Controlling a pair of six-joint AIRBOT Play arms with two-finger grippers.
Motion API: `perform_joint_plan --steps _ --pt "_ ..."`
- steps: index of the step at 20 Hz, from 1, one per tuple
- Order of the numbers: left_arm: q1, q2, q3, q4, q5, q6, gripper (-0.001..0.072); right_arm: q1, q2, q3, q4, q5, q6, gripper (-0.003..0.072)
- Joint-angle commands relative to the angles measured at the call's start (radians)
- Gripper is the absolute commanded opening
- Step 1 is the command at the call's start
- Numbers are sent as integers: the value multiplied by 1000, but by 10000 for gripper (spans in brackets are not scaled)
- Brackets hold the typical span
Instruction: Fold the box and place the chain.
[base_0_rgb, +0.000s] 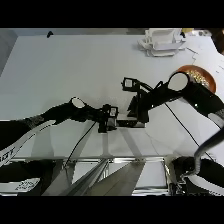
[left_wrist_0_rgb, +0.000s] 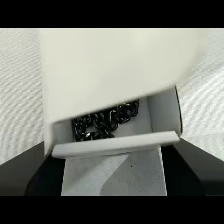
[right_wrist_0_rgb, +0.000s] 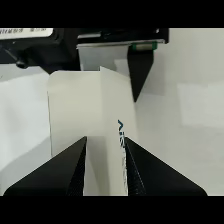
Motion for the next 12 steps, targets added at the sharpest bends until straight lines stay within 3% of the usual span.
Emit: perform_joint_plan --steps 1,7,12 --pt "1 0 0 0 0 0 140 36 -10 -6 -53 13 -4 243" --pt "1 0 0 0 0 0 140 101 9 -32 -87 -2 24 276" --pt "1 0 0 0 0 0 140 129 61 -83 -180 -165 90 300"
